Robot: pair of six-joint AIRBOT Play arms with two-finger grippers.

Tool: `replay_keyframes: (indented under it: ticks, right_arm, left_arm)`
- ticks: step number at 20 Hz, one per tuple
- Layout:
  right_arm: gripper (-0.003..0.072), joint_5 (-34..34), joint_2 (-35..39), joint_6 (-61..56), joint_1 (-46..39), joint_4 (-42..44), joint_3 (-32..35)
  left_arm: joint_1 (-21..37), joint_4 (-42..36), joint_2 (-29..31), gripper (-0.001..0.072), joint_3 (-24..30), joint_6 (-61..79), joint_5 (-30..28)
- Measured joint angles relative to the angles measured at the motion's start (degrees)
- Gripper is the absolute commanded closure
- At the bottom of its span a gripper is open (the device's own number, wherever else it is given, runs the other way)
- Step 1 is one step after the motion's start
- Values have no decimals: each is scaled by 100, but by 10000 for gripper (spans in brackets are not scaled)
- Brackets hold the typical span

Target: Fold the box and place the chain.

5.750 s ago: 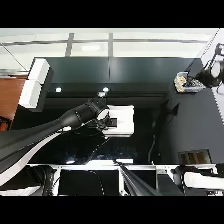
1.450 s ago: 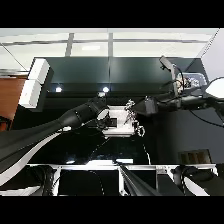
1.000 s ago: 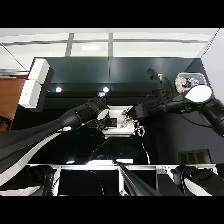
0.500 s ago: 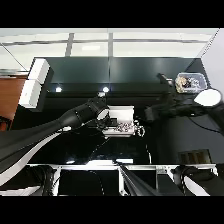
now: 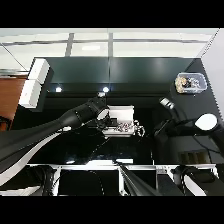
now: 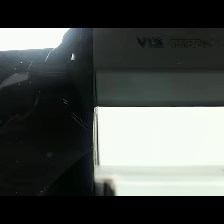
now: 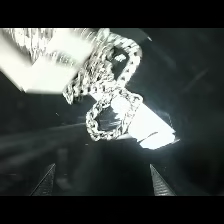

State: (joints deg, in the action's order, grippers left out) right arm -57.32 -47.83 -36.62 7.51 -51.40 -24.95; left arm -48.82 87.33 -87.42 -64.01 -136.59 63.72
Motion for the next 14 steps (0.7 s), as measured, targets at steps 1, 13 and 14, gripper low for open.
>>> replay_keyframes:
  ticks: [1,13,14]
  right_arm:
    - [-22,249,11,498,192,-15,131]
    - [-22,2520,-697,3152,1075,1003,431]
    - [-22,2566,-737,3182,1117,1056,428]
  left_arm:
    - [0,0,0,681,0,0,2]
    - [0,0,0,680,0,2,2]
    - [0,0,0,680,0,2,2]
